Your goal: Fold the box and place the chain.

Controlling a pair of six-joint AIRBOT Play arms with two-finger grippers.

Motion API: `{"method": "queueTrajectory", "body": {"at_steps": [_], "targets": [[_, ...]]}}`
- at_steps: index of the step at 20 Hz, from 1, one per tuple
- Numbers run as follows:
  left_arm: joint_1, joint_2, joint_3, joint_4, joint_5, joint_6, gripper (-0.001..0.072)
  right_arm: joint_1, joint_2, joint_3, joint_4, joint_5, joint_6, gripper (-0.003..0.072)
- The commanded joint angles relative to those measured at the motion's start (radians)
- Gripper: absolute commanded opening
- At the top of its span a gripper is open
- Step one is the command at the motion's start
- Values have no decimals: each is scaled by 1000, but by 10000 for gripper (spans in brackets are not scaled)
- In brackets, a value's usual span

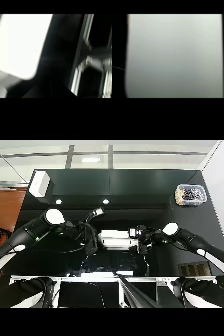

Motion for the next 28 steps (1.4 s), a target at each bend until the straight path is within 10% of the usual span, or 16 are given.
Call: {"method": "queueTrajectory", "body": {"at_steps": [1,6,17,20,24,28], "targets": [[-14,3,-41,-215,357,79,29,1,0,0,-1,2,-1,494],[-13,-33,-39,-243,660,160,30,1,0,0,-1,2,-1,495],[-8,-221,55,-47,414,163,30,1,0,0,-1,1,-1,496],[49,-213,169,68,186,109,27,1,0,0,-1,1,-1,496],[172,-95,225,270,11,-61,26,1,0,0,-1,1,-1,495],[314,88,71,-13,-11,156,30,1,0,0,-1,2,-1,495]]}}
